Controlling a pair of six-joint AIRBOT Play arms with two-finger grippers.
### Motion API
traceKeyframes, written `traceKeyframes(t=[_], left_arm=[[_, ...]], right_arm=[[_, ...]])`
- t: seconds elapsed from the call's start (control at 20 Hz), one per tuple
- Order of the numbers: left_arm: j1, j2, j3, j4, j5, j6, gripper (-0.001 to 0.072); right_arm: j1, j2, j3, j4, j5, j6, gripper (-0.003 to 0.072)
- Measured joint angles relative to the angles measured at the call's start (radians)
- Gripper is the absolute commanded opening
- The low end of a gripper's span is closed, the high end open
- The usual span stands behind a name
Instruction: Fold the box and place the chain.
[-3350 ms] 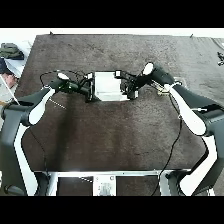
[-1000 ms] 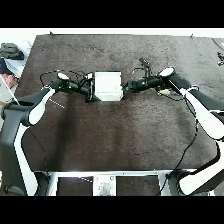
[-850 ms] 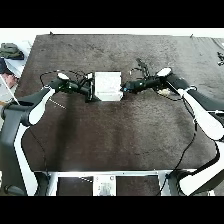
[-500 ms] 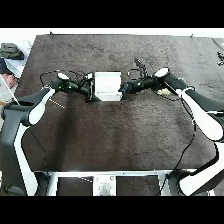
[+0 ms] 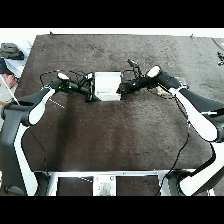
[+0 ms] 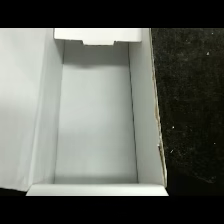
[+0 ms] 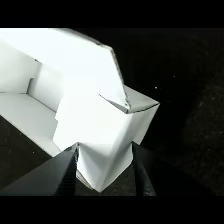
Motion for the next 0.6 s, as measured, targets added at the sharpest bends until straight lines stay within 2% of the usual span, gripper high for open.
traceKeyframes(t=[0.2, 0.6], left_arm=[[0.000, 0.000, 0.000, 0.000, 0.000, 0.000, 0.0307], [0.000, 0.000, 0.000, 0.000, 0.000, 0.000, 0.0307]], right_arm=[[0.012, -0.024, 0.031, -0.066, -0.007, 0.063, 0.0379], [0.080, -0.105, 0.213, -0.303, 0.087, 0.242, 0.0379]])
